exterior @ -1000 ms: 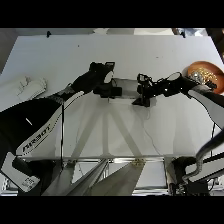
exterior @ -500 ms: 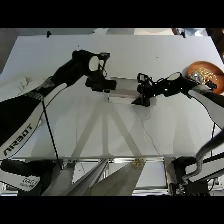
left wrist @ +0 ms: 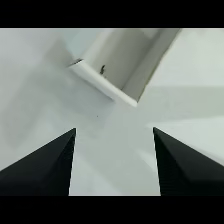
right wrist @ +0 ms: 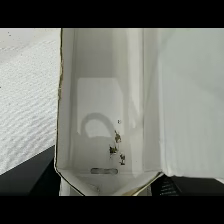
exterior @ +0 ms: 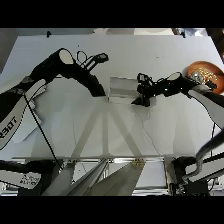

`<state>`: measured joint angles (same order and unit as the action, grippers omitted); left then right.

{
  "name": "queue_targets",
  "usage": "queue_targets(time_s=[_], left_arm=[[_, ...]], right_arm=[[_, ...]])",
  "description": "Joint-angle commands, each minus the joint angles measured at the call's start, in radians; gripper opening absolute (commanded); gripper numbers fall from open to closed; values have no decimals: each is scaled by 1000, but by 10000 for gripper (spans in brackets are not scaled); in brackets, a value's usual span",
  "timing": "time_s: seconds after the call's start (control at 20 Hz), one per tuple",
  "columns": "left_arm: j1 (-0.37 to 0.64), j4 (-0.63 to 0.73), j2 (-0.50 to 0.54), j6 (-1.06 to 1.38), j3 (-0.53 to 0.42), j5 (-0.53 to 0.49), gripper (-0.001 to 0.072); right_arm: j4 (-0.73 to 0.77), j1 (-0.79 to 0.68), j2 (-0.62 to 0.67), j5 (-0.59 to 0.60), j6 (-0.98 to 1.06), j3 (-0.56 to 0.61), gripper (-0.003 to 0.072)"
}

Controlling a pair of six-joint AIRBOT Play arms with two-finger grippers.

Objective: Fold the box and place the chain.

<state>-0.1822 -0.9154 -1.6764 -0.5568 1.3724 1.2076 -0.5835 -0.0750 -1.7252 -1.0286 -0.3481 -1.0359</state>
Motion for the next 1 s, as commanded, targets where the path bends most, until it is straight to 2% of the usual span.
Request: queue_targets(time_s=[0.0,0.05,0.15,0.4,0.6,0.95], left_arm=[[33,111,-5,609,-83,-61,585],[42,128,-10,693,-103,-84,657],[64,175,-35,847,-124,-113,698],[97,362,-141,1093,-124,-100,700],[121,550,-191,1163,-124,-41,699],[126,567,-193,1162,-124,-36,699]], right_arm=[[0,0,0,-1,0,-1,379],[0,0,0,-1,0,-1,379],[0,0,0,-1,0,-1,379],[0,0,0,-1,0,-1,379],[0,0,0,-1,0,-1,379],[0,0,0,-1,0,-1,379]])
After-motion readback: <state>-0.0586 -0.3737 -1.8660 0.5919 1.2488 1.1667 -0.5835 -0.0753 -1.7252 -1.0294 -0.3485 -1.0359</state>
